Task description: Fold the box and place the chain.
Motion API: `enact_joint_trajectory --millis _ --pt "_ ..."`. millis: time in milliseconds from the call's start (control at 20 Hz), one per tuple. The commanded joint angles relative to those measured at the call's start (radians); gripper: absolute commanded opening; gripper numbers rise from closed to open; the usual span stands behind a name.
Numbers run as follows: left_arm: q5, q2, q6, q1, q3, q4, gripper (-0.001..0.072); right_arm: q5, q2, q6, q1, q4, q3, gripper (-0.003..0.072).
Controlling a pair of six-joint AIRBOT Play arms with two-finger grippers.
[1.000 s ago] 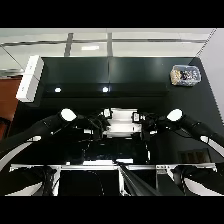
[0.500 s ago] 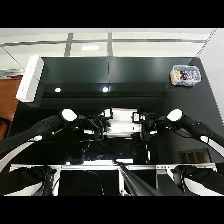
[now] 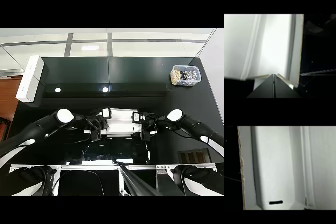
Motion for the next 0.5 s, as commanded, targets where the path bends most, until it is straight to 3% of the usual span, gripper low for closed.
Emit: enact_joint_trajectory --millis 0,200,300,450 --pt "-0.002 0.132 -0.453 0.059 0.0 0.323 0.0028 0.0 0.0 -0.002 0.0 -0.001 0.0 0.0266" --pt "-0.161 0.175 -1.197 0.279 -0.002 0.571 0.0029 0.0 0.0 -0.002 0.0 -0.001 0.0 0.0267" --pt "-0.255 0.14 -1.362 0.421 -0.026 0.507 0.003 0.0 0.0 -0.002 0.0 -0.001 0.0 0.0267" --pt "-0.36 0.057 -1.285 0.601 -0.088 0.22 0.003 0.0 0.0 -0.002 0.0 -0.001 0.0 0.0267"
